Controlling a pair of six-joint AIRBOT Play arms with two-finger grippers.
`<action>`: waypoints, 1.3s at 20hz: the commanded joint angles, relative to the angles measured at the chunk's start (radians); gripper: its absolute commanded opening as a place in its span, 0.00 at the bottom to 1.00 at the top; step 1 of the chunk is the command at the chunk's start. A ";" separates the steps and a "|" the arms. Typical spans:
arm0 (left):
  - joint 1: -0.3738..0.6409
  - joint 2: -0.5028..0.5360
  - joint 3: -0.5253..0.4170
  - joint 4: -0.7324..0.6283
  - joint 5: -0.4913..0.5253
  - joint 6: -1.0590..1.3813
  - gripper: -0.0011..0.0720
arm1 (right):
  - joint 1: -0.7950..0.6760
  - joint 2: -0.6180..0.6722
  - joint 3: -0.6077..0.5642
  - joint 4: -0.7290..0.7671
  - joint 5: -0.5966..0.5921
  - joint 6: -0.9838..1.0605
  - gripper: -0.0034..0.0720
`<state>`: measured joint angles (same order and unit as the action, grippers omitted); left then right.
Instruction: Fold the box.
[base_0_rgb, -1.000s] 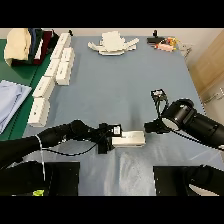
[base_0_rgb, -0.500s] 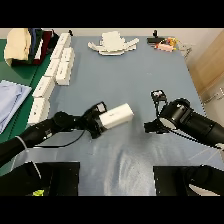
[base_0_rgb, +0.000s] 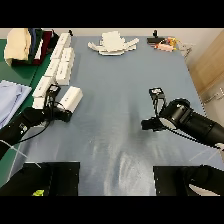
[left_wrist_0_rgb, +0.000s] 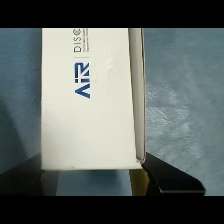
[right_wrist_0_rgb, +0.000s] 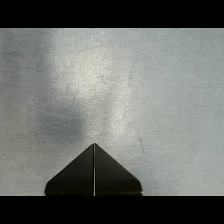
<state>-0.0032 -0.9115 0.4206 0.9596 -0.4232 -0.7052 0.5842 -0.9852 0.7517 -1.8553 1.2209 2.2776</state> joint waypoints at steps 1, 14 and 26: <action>0.086 -0.079 0.041 0.043 0.042 -0.101 0.33 | 0.000 0.000 0.001 0.002 -0.020 0.000 0.05; 0.085 -0.529 0.399 0.043 0.163 -0.183 0.33 | 0.000 0.000 0.001 0.003 -0.029 -0.001 0.06; 0.084 -0.529 0.399 0.035 0.159 -0.183 0.33 | 0.000 0.000 0.001 0.004 -0.029 -0.001 0.05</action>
